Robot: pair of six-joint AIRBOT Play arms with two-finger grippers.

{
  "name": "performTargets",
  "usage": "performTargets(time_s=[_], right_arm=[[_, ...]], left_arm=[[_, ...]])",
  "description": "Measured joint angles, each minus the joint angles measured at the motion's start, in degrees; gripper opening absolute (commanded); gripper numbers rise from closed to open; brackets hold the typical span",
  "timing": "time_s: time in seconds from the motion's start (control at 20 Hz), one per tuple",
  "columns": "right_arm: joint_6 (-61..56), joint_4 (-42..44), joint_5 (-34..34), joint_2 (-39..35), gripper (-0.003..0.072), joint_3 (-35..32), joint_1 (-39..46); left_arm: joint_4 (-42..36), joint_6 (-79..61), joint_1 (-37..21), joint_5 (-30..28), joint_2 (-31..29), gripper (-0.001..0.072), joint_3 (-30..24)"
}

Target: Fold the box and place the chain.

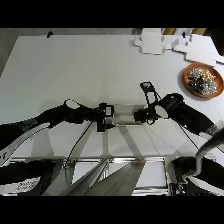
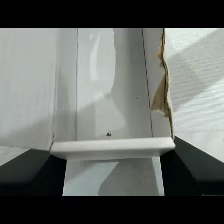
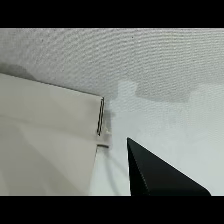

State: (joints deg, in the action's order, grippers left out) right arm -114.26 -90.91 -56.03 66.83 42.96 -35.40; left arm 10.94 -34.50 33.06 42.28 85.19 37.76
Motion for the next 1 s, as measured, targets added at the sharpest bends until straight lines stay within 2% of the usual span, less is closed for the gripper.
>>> performTargets(time_s=[0.15, 0.3, 0.5, 0.75, 1.0], right_arm=[[3.91, 0.87, -1.79, -0.72, 0.0297, 0.13, 0.0], [10.56, 1.53, -6.4, -3.43, 0.0297, 1.88, 0.22], [19.19, 1.09, -11.45, -6.88, 0.0296, 10.58, 4.59], [28.55, 1.81, -12.07, -6.21, 0.0296, 25.11, 19.69], [33.99, 8.96, -6.95, 0.63, 0.0296, 33.33, 37.38]], left_arm=[[0.02, 0.02, 0.0, -0.02, 0.0, 0.0212, 0.0], [0.04, 0.07, 0.0, -0.11, 0.0, 0.0212, 0.0], [0.02, 0.07, 0.0, -0.09, 0.0, 0.0212, 0.0], [0.02, 0.07, 0.0, -0.07, 0.0, 0.0212, 0.0], [0.0, 0.04, 0.0, -0.04, 0.0, 0.0212, 0.0]])
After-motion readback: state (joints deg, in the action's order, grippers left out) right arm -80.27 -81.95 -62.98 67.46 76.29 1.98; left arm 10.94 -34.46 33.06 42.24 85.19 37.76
